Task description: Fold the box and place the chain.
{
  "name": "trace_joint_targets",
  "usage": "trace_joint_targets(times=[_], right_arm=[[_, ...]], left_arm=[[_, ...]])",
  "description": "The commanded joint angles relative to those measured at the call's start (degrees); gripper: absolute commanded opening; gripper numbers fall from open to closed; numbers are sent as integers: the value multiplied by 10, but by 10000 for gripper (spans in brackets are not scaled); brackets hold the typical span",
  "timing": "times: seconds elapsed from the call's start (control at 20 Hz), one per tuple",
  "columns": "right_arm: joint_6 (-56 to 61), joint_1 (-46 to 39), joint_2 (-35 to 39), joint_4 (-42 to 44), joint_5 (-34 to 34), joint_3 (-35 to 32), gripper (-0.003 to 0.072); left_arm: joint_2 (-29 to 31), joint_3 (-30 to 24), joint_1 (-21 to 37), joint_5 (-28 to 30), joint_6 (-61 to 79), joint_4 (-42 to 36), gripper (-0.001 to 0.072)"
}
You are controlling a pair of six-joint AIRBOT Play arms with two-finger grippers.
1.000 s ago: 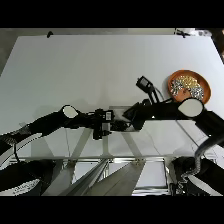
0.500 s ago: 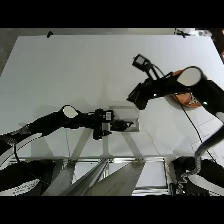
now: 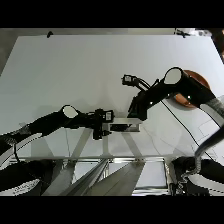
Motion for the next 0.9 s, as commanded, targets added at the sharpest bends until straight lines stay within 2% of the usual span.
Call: trace_joint_targets(times=[0.0, 0.35, 0.85], right_arm=[[-13, 21, 27, -24, 28, -2, 332], [25, 89, 50, -130, -41, -52, 349], [107, 140, 59, -238, -100, -55, 347]], left_arm=[[0, 0, 0, 0, 0, 0, 73], [0, 0, 0, 0, 0, 0, 73], [0, 0, 0, 0, 0, 0, 73]])
